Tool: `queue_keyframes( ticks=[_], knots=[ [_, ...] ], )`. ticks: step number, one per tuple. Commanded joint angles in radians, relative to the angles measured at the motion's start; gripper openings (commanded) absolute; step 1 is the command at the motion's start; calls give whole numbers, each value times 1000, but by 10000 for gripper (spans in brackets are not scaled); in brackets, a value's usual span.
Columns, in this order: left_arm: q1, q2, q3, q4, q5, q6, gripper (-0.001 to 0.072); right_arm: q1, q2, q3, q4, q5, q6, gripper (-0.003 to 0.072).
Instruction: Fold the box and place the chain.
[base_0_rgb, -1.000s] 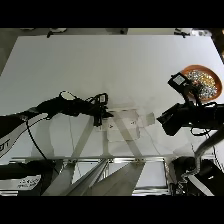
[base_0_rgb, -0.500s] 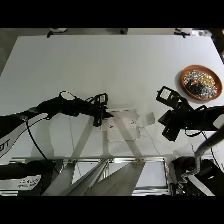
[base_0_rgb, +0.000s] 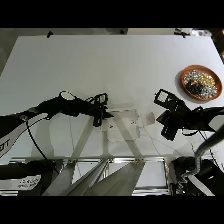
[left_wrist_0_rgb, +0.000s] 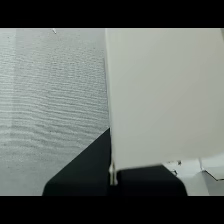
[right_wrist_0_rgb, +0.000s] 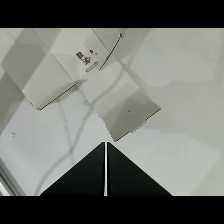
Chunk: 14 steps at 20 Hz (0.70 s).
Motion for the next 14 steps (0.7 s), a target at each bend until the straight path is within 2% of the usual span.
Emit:
queue_keyframes(
  ticks=[1, 9, 14],
  knots=[
    [-1, 1, 0, 0, -3, 0, 10, 1, 0, -1, 3, -2, 25, 9],
    [-1, 8, 0, -14, -5, 5, 6, 1, -1, -1, 3, -3, 25, 9],
    [-1, 19, 7, 30, 13, 44, 5, 1, -1, -1, 3, -3, 24, 9]
  ],
)
